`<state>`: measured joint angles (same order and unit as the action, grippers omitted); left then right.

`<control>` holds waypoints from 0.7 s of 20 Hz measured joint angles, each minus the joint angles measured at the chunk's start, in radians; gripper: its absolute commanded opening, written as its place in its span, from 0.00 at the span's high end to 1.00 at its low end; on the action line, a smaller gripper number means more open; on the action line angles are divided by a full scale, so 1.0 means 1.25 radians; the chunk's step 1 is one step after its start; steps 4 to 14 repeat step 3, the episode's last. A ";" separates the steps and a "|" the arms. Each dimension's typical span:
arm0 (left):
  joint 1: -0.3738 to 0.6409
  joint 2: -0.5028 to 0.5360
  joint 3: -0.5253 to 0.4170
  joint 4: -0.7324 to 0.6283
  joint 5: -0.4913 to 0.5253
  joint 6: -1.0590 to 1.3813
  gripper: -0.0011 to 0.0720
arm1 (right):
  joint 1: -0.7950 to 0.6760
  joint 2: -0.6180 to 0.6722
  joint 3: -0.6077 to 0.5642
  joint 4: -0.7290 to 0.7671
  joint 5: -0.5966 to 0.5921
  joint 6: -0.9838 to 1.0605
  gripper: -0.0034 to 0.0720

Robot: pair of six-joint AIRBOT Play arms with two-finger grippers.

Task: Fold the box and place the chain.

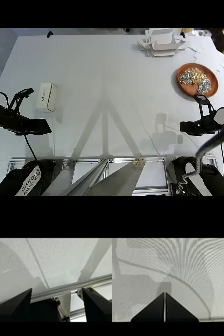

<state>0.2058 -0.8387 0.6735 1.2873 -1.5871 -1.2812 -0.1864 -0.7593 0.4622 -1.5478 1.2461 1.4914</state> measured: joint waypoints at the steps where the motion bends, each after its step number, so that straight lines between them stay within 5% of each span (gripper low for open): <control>1: 0.000 0.000 0.000 0.000 0.000 0.000 0.04 | 0.000 0.000 0.000 0.000 0.000 0.000 0.93; 14: 0.000 0.000 0.000 0.000 0.000 0.000 0.04 | 0.000 0.000 0.000 0.000 0.000 0.000 0.93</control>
